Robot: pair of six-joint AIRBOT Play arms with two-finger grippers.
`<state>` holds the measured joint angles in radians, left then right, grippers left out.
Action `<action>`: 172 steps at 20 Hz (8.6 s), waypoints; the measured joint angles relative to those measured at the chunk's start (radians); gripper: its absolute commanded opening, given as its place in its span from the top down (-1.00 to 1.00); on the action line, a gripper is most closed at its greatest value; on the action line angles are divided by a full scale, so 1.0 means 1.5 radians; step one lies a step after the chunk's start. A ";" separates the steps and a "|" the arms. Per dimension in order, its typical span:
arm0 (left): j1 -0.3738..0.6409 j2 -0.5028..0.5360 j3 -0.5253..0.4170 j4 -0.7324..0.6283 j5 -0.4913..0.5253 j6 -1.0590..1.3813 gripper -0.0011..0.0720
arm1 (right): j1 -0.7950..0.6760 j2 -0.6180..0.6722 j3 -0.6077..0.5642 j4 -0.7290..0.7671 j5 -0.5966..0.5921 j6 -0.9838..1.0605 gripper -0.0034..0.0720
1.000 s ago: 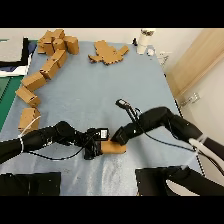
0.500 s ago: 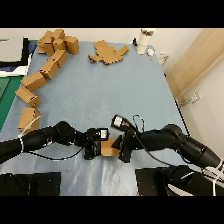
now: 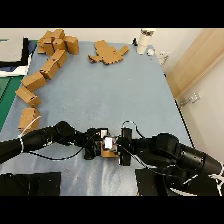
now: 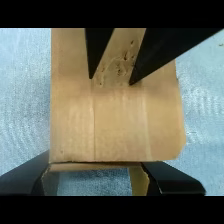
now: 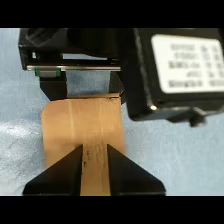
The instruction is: Fold the box.
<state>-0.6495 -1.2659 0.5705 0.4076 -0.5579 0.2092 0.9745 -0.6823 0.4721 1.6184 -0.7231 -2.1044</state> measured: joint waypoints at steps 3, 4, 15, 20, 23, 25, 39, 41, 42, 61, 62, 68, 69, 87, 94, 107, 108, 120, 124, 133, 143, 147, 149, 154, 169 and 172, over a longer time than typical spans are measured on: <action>0.000 0.000 0.000 0.000 0.000 0.000 -0.33 | 0.018 0.002 0.005 -0.015 -0.020 0.007 -0.40; 0.000 0.000 0.000 0.000 0.000 0.000 -0.33 | 0.024 0.002 0.006 -0.018 -0.030 0.008 -0.40; 0.000 0.000 0.000 0.000 0.000 0.000 -0.33 | 0.099 0.001 0.007 -0.161 -0.042 0.061 -0.39; 0.000 0.000 0.000 0.000 0.000 0.000 -0.33 | 0.149 -0.017 -0.001 -0.223 -0.042 0.130 -0.39; 0.000 0.000 0.000 0.000 0.000 0.000 -0.33 | 0.175 -0.037 -0.003 -0.289 -0.042 0.193 -0.36; 0.000 0.000 0.000 0.000 0.000 0.000 -0.33 | 0.185 -0.047 -0.003 -0.316 -0.042 0.223 -0.22; 0.000 0.000 0.000 -0.001 0.001 0.000 -0.34 | 0.195 -0.017 0.002 -0.349 -0.066 0.263 0.18; 0.000 0.000 0.000 -0.001 0.001 0.000 -0.34 | 0.195 -0.015 0.003 -0.339 -0.069 0.263 0.21; 0.000 0.000 0.000 -0.001 0.001 0.000 -0.33 | 0.195 -0.015 0.004 -0.333 -0.071 0.263 0.33; 0.000 0.000 0.000 0.000 0.000 0.000 -0.33 | 0.195 -0.014 0.021 -0.319 -0.083 0.263 0.49; 0.000 0.000 0.000 0.000 -0.001 0.000 -0.33 | 0.195 -0.014 0.021 -0.319 -0.083 0.263 0.49; 0.000 0.000 0.000 0.000 0.000 0.000 -0.33 | 0.195 -0.024 0.021 -0.313 -0.083 0.264 0.49; 0.000 0.000 0.000 0.000 0.000 0.000 -0.33 | 0.195 -0.026 0.021 -0.311 -0.083 0.264 0.50; 0.000 0.000 0.000 0.000 -0.001 0.001 -0.33 | 0.195 -0.032 0.021 -0.273 -0.084 0.264 0.71; 0.000 0.000 0.000 0.000 -0.001 0.000 -0.34 | 0.195 -0.040 0.016 -0.224 -0.087 0.263 0.63; 0.000 0.000 0.000 0.000 -0.001 0.000 -0.34 | 0.195 0.066 0.054 -0.116 -0.157 0.453 0.90; 0.000 0.000 0.000 0.000 -0.001 0.000 -0.33 | 0.195 0.080 0.045 -0.072 -0.155 0.512 0.90; 0.000 0.000 0.000 0.000 0.000 0.000 -0.33 | 0.189 0.111 -0.244 0.271 0.433 0.935 0.90; 0.000 0.000 0.000 0.000 0.000 0.000 -0.33 | 0.120 0.109 -0.267 0.253 0.497 0.956 0.90; 0.000 0.000 0.000 0.000 0.000 0.000 -0.33 | 0.076 0.108 -0.276 0.204 0.477 0.966 0.90; 0.000 0.000 0.000 0.000 0.000 0.000 -0.33 | 0.061 0.107 -0.276 0.178 0.467 0.966 0.90; 0.000 0.000 0.000 0.000 0.000 0.000 -0.34 | 0.060 0.105 -0.276 0.175 0.462 0.966 0.90; 0.000 0.000 0.000 0.000 0.000 0.000 -0.34 | 0.060 0.099 -0.276 0.175 0.461 0.966 0.90; 0.000 0.000 0.000 0.000 0.000 0.000 -0.33 | 0.059 0.084 -0.276 0.175 0.460 0.966 0.90; 0.000 0.000 0.000 0.000 0.000 0.000 -0.33 | -0.082 0.154 -0.054 -0.112 -0.008 0.967 0.90; 0.000 0.000 0.000 0.000 0.000 0.000 -0.33 | -0.177 0.138 0.033 -0.192 -0.181 0.948 0.90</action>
<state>-0.6495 -1.2659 0.5705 0.4072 -0.5583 0.2092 0.7090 -0.4759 0.5213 1.3300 -0.9947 -0.6823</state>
